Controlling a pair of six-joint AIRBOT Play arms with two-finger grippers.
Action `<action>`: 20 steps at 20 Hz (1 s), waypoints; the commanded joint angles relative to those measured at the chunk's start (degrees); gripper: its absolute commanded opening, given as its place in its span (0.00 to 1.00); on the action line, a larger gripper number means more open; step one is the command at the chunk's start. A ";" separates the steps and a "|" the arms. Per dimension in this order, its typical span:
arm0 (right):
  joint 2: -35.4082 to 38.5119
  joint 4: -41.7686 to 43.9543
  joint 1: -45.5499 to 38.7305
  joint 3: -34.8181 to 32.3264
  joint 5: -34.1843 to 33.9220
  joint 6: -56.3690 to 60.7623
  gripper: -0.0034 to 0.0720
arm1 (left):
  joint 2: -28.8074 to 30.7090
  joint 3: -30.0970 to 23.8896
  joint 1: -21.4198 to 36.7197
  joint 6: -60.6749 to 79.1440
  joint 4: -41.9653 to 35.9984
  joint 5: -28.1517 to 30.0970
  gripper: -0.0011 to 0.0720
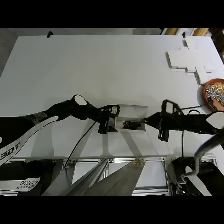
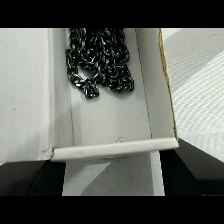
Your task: Fold the box and place the chain.
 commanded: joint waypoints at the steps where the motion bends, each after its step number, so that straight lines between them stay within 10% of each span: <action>1: 1.01 13.16 1.46 0.00 -2.47 0.46 0.07 | 0.02 0.04 0.07 0.02 0.02 0.02 0.06; 14: -12.48 9.18 16.96 0.00 -20.39 2.21 0.08 | 0.04 0.04 0.04 0.02 0.02 0.02 0.06; 16: -13.16 8.72 16.94 0.31 -20.92 2.91 0.24 | 0.02 0.04 0.04 0.02 0.02 0.02 0.06; 20: -13.03 -2.84 14.32 6.54 -13.99 5.38 0.26 | 0.02 0.04 0.04 0.02 0.02 0.02 0.06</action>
